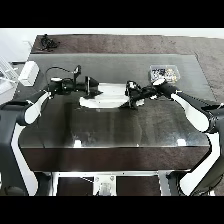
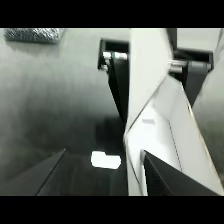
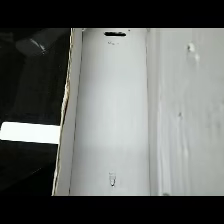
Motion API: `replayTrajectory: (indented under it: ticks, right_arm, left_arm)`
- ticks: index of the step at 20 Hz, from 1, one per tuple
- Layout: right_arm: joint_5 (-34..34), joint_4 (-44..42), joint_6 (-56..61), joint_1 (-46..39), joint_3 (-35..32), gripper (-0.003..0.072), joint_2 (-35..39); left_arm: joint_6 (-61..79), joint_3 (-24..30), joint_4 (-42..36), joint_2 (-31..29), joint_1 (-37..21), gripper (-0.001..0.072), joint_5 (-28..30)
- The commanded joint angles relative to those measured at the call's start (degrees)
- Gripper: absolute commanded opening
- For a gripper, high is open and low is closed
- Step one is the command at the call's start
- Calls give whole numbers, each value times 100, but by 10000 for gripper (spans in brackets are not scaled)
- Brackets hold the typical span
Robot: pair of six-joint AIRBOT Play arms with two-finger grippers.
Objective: Fold the box and place the chain.
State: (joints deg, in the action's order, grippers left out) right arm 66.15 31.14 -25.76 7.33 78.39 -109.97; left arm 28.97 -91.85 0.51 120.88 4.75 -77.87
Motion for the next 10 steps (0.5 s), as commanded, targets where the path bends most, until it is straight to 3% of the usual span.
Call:
replayTrajectory:
  ticks: [1, 3, 6, 7, 8, 10]
  right_arm:
    - [-7, -7, 0, -4, 0, 570, 0]
    - [-7, -7, 0, -4, 0, 570, 0]
    - [-7, -7, 0, -4, 0, 570, 0]
    - [-7, -7, 0, -4, 0, 570, 0]
    - [-7, -7, 0, -4, 0, 571, 0]
    - [-7, -7, 0, -4, -2, 570, 0]
  left_arm:
    - [2, -20, -496, -186, -289, 544, -857]
    - [2, -61, -529, -369, -498, 540, -1379]
    - [197, -68, -494, -713, -767, 220, -1886]
    - [361, -66, -426, -866, -831, 72, -2081]
    - [466, -61, -256, -984, -863, 18, -2203]
    - [452, -61, 219, -1305, -844, 16, -2208]
